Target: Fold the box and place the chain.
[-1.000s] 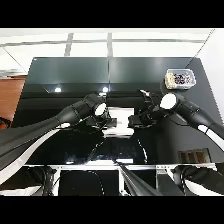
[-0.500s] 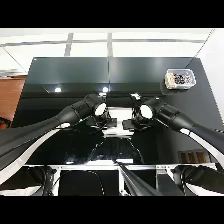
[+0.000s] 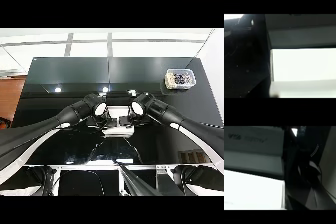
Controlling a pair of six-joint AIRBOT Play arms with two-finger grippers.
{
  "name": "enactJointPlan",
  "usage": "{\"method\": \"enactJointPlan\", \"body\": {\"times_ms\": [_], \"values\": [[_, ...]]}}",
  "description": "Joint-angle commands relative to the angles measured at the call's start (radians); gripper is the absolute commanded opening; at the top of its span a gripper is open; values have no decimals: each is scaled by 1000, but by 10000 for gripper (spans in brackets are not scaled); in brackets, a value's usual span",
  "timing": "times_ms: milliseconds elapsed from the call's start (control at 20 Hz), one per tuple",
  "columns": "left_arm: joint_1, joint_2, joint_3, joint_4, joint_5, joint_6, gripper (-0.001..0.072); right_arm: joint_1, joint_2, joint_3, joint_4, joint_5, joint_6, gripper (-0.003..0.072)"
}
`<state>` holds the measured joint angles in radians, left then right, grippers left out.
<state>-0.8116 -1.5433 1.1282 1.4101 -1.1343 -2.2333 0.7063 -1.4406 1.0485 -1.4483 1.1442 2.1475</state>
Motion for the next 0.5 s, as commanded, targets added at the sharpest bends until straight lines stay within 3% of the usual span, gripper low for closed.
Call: {"method": "enactJointPlan", "body": {"times_ms": [0,150,400,450], "values": [[0,0,0,-10,0,1,26,6,-7,9,-12,31,16,182],[0,0,0,-10,0,1,26,6,-7,9,-12,29,17,14],[0,0,0,-10,0,1,26,6,-7,9,-7,25,-31,18],[0,0,0,-10,0,1,26,6,-7,9,-3,27,-31,97]]}}
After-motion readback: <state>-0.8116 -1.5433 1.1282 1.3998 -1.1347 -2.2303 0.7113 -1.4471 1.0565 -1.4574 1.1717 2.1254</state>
